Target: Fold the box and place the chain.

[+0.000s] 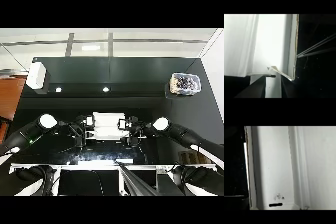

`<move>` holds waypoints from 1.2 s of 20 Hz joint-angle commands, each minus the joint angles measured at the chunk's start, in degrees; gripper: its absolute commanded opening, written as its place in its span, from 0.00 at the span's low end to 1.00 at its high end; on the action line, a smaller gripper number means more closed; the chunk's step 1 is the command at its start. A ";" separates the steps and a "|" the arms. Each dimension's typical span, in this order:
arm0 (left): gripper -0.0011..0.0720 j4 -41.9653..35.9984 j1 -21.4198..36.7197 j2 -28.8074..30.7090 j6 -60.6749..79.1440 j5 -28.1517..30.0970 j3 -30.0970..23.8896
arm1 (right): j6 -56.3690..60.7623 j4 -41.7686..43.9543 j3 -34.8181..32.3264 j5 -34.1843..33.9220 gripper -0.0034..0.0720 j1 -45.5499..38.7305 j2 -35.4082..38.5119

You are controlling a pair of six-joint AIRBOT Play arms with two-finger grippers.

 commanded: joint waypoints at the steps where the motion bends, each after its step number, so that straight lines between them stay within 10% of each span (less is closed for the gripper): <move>1: 0.31 -2.38 -0.37 -0.55 0.00 2.51 0.00 | -0.02 0.02 0.04 0.00 0.59 0.02 -0.04; 14: 0.31 -5.79 -1.92 -2.91 0.00 3.02 0.00 | -0.02 0.02 0.04 0.00 0.59 0.02 -0.04; 21: 0.51 -5.75 -1.92 -2.91 0.00 2.71 0.00 | -0.02 0.02 0.04 0.00 0.59 0.02 -0.04; 24: 0.40 -5.42 -1.92 -2.91 -0.02 2.51 0.00 | -0.02 0.02 0.04 0.00 0.59 0.02 -0.04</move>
